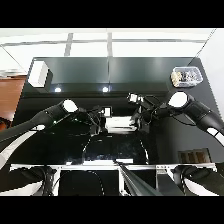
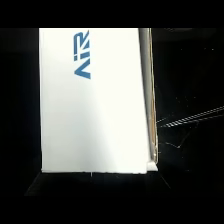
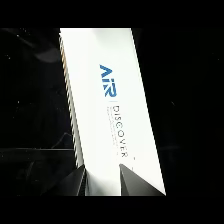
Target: Fold the box and place the chain.
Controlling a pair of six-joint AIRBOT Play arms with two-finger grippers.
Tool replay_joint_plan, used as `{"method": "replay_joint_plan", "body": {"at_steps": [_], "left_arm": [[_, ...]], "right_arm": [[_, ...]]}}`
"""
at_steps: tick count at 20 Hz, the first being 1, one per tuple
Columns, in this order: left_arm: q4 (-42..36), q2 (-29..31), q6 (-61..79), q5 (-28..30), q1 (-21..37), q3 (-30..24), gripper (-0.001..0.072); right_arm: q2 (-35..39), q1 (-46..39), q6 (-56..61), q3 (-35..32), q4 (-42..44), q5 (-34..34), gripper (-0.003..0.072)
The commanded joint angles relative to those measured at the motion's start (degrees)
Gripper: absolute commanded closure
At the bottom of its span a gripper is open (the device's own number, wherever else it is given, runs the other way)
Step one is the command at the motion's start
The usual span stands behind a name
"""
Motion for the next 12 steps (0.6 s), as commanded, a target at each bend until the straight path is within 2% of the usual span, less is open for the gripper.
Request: {"method": "replay_joint_plan", "body": {"at_steps": [1,5,6,12], "left_arm": [[0.0,0.0,-0.1,0.1,0.0,0.0,0.0433],[0.0,0.0,-0.1,0.1,0.0,0.0,0.0433],[0.0,0.0,-0.1,0.1,0.0,0.0,0.0433],[0.0,0.0,-0.1,0.1,0.0,0.0,0.0433]], "right_arm": [[0.0,0.1,0.0,0.0,-1.0,0.4,0.0472],[0.0,0.1,0.3,0.0,-1.6,0.6,0.0471],[0.0,0.1,0.8,0.0,-1.8,0.6,0.0391],[-0.1,0.1,1.1,-0.1,-2.4,0.6,0.0393]]}}
